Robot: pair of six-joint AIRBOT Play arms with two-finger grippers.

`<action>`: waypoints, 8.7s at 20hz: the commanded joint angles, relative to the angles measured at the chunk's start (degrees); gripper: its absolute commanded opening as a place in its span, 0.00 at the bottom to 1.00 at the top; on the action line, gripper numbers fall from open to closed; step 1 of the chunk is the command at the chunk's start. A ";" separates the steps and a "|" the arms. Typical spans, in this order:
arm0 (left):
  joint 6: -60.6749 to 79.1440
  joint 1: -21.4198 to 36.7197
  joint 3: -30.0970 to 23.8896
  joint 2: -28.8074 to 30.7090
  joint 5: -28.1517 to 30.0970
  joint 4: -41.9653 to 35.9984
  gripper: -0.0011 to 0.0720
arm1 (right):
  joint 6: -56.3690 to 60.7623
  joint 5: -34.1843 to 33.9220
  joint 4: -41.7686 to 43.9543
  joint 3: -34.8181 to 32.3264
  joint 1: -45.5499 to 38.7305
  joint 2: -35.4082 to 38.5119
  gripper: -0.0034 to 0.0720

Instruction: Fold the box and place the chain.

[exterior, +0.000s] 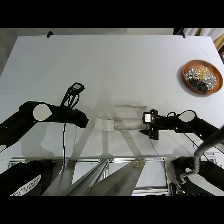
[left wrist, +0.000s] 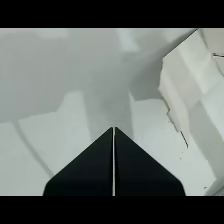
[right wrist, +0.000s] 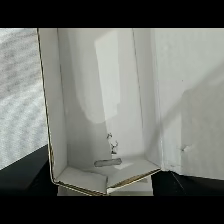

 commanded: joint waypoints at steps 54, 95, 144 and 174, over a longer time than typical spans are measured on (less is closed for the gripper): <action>-46.18 -23.39 36.04 -33.27 -14.88 6.40 0.77 | 0.00 0.00 -0.02 0.00 0.02 0.04 0.44; -60.52 -28.04 36.52 -36.46 -14.60 16.98 0.49 | 0.00 0.00 -0.02 0.00 0.02 0.04 0.44; 64.19 -5.75 19.89 -14.21 -9.88 -10.62 0.92 | 0.00 0.00 0.00 0.02 0.02 0.04 0.44; 89.39 -9.62 11.61 -31.34 2.97 -38.47 0.54 | 0.00 0.02 0.00 0.00 0.02 0.04 0.44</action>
